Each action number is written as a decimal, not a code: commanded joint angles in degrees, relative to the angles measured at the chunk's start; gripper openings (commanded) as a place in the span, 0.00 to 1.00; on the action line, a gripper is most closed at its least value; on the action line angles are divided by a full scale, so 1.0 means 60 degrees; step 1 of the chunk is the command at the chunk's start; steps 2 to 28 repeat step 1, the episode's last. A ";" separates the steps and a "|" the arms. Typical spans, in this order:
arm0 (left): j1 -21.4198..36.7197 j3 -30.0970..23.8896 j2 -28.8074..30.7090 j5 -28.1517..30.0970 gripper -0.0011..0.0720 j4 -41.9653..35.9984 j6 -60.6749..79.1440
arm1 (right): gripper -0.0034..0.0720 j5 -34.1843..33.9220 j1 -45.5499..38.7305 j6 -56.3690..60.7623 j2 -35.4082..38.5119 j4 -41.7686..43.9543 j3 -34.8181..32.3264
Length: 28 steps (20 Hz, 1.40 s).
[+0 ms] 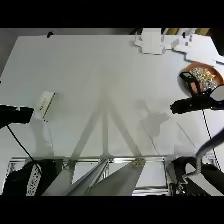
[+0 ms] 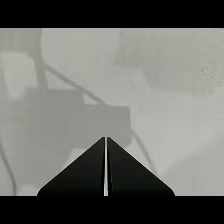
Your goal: Fold the box and place the chain.
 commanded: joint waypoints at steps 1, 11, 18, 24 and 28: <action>0.0004 0.0004 0.0011 0.0189 0.96 0.0007 0.0029 | 0.07 -0.0004 -0.0007 0.0004 0.0004 0.0004 0.0004; 0.0004 0.0004 0.0011 0.0189 0.96 0.0007 0.0029 | 0.07 -0.0004 -0.0007 0.0004 0.0004 0.0004 0.0004; 0.0004 0.0004 0.0011 0.0189 0.96 0.0007 0.0029 | 0.07 -0.0004 -0.0007 0.0004 0.0004 0.0004 0.0004; 0.0004 0.0004 0.0011 0.0189 0.96 0.0007 0.0029 | 0.07 -0.0004 -0.0007 0.0004 0.0004 0.0004 0.0004; 0.0004 0.0004 0.0011 0.0189 0.96 0.0007 0.0029 | 0.07 -0.0004 -0.0007 0.0004 0.0004 0.0004 0.0004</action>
